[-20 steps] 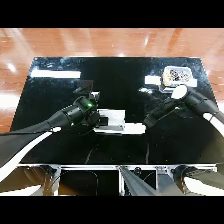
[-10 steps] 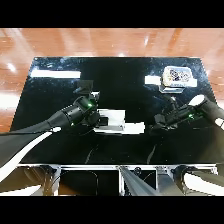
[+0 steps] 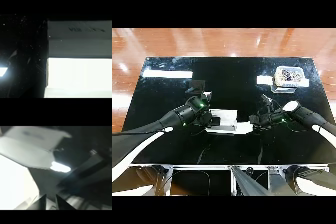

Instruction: Fold the box and place the chain.

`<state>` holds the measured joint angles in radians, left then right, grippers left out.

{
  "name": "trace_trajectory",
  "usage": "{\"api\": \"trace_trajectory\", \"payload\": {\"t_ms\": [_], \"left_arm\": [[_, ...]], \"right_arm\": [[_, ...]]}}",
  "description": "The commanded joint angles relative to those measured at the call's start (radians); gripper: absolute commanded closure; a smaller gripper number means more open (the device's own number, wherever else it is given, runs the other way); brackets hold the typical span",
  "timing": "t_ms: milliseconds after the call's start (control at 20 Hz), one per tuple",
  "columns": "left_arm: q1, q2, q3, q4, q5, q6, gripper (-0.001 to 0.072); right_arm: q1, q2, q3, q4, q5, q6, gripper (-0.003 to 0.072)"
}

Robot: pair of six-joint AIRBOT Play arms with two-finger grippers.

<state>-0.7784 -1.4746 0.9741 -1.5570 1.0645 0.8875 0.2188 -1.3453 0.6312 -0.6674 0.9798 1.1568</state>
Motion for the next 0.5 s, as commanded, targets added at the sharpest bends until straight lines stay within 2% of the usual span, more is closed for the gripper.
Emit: {"api": "trace_trajectory", "payload": {"t_ms": [0,50,450], "left_arm": [[-0.001,0.0,0.0,0.0,0.001,0.0,0.0683],[-0.001,0.0,0.0,0.0,0.001,0.0,0.0684],[-0.001,0.0,0.0,0.0,0.001,0.0,0.0683]], "right_arm": [[0.028,0.0,0.014,0.076,0.006,-0.042,0.0324],[0.028,0.0,0.014,0.076,0.028,-0.052,0.0286],[0.028,0.0,0.015,0.143,0.111,-0.12,0.0285]]}}
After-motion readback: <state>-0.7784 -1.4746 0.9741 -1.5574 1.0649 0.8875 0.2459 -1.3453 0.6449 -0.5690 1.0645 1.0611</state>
